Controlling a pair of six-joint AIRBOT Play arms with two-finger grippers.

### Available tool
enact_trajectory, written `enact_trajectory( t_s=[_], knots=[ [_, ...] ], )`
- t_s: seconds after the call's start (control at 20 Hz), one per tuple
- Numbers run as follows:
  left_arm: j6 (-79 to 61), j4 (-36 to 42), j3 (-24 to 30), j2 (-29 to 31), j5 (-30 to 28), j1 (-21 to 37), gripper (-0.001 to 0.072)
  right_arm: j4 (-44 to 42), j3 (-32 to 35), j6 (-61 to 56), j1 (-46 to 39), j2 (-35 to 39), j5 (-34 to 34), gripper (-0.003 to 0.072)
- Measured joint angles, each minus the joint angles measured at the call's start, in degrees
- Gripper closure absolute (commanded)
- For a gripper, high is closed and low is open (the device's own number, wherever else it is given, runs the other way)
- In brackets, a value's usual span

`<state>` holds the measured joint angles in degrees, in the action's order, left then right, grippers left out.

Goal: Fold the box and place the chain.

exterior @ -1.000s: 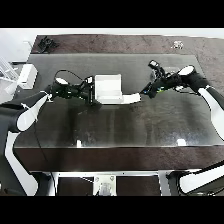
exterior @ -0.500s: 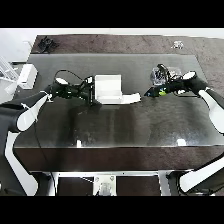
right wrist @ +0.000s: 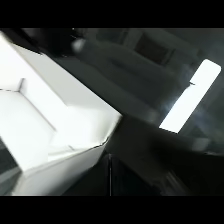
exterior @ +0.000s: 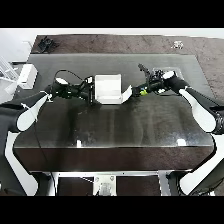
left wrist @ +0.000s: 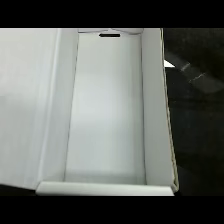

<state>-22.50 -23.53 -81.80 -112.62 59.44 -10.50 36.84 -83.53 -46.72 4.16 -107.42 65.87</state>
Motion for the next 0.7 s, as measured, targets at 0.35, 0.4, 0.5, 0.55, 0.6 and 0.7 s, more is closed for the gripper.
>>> enact_trajectory(
  t_s=[0.35, 0.4, 0.5, 0.55, 0.6, 0.7],
  knots=[
    [0.0, 0.0, 0.0, 0.0, 0.0, 0.02, 0.0198, 0.79, -4.09, -2.25, 1.64, 1.49, 2.34, 0.0525],
    [0.0, 0.0, -0.02, 0.0, 0.0, 0.0, 0.0199, 0.79, -4.22, -2.43, 1.68, 1.55, 3.04, 0.0525],
    [0.0, 0.0, 0.0, 0.0, 0.0, 0.0, 0.0198, 0.76, -4.44, -2.71, 1.77, 1.66, 3.85, 0.0455],
    [0.0, 0.0, 0.0, 0.0, 0.0, 0.0, 0.0198, 0.72, -4.48, -3.19, 1.77, 1.68, 4.11, 0.0398],
    [0.0, 0.0, 0.0, 0.0, 0.0, 0.0, 0.0198, 0.72, -4.52, -3.41, 1.77, 1.68, 4.31, 0.0398],
    [0.0, 0.0, 0.0, 0.0, 0.0, 0.0, 0.0198, 0.72, -4.57, -3.74, 1.77, 1.73, 4.52, 0.0392]
  ],
)
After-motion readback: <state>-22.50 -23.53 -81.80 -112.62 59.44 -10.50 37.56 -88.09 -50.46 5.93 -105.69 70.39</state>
